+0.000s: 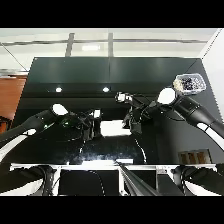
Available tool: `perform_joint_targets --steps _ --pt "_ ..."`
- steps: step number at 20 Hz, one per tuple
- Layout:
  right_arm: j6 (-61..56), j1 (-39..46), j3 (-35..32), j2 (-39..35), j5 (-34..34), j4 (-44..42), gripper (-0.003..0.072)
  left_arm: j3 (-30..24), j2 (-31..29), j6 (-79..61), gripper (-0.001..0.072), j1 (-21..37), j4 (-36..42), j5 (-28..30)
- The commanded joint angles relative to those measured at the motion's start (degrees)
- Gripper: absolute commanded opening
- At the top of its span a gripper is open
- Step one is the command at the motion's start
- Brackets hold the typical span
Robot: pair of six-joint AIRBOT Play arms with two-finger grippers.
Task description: Fold the box and place the chain.
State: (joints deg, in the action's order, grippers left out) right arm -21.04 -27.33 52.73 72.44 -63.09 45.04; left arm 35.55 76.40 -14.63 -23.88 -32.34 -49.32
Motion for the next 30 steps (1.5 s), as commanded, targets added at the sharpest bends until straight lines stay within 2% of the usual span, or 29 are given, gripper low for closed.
perform_joint_targets --steps 1,2,3,4,10,23,27,28,29,30 --pt "-0.2 -0.1 0.0 -0.2 0.4 0.0 0.0244 0.0 0.0 0.0 0.0341 0.0 0.0 0.0" --pt "-0.2 -0.1 0.0 -0.2 0.4 0.0 0.0261 0.0 0.0 0.0 0.0341 0.0 0.0 0.0" --pt "-0.2 -0.1 0.0 -0.2 0.4 0.2 0.0352 0.0 0.0 0.0 0.0341 0.0 0.0 0.0" --pt "-0.2 -0.1 0.0 -0.1 0.6 0.3 0.0383 0.0 0.0 0.0 0.0341 0.0 0.0 0.0" --pt "-0.2 -0.8 -0.2 0.2 0.8 3.7 0.0384 0.0 0.0 0.0 0.0341 0.0 0.0 0.0" --pt "-1.3 -0.8 0.0 0.3 3.8 2.8 0.0363 0.0 0.0 0.0 0.0341 0.0 0.0 0.0" --pt "-1.2 -1.0 0.1 0.2 3.4 1.8 0.0395 0.0 0.0 0.0 0.0341 0.0 0.0 0.0" --pt "-1.2 -1.1 0.1 0.2 3.1 2.2 0.0587 0.0 0.0 0.0 0.0341 0.0 0.0 0.0" --pt "-0.9 -1.3 0.1 0.2 2.9 2.5 0.072 0.0 0.0 0.0 0.0341 0.0 0.0 0.0" --pt "-0.9 -1.4 0.1 0.2 3.0 3.2 0.072 0.0 0.0 0.0 0.0341 0.0 0.0 0.0"
